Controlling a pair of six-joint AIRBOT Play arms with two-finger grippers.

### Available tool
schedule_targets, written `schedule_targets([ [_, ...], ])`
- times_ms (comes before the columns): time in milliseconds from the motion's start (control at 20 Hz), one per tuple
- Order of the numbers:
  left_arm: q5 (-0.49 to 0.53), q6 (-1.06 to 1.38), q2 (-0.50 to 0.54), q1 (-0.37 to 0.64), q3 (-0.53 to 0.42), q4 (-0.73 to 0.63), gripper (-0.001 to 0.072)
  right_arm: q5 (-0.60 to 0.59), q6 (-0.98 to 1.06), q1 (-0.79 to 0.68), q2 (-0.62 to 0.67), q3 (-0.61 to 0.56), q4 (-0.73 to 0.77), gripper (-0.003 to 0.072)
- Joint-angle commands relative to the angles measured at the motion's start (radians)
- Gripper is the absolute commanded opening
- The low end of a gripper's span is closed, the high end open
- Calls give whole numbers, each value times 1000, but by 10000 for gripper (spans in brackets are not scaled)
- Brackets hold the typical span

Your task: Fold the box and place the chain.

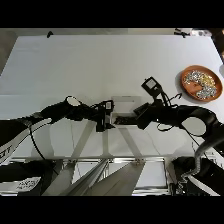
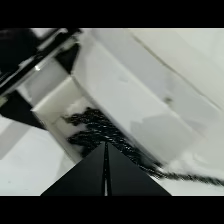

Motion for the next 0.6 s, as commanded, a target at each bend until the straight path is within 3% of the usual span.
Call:
schedule_targets([
  [0,0,0,0,0,0,0,394,71,202,-175,5,1,-126,14],
  [50,0,0,0,0,0,0,394,95,253,-249,3,1,-169,59],
  [100,0,0,0,0,0,0,394,121,269,-318,-1,1,-200,206],
  [150,0,0,1,0,0,0,394,144,268,-376,-9,1,-218,273],
  [350,0,0,1,0,0,0,394,159,261,-542,-74,14,-348,348],
  [550,0,0,0,0,0,0,394,125,262,-613,-211,89,-436,348],
])
